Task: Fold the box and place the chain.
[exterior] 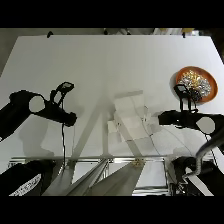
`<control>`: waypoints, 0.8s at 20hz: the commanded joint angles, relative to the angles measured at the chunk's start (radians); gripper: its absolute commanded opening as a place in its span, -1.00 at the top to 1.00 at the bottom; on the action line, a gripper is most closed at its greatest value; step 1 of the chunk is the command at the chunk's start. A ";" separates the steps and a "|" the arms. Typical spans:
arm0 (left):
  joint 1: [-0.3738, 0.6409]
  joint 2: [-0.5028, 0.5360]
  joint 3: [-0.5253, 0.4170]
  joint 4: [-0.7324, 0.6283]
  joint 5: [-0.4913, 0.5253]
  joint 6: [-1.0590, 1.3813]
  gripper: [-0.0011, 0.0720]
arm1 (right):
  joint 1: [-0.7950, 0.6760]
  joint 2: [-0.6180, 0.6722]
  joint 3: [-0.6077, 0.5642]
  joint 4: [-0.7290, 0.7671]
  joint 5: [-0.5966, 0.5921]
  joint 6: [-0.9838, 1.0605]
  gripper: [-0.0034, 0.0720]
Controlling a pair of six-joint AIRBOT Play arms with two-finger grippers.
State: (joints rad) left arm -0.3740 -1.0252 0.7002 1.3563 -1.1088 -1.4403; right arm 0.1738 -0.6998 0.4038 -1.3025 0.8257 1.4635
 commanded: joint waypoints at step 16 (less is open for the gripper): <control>-0.080 -0.502 0.101 -1.212 0.212 1.155 -0.60 | 0.002 0.001 -0.001 0.002 -0.003 0.003 0.86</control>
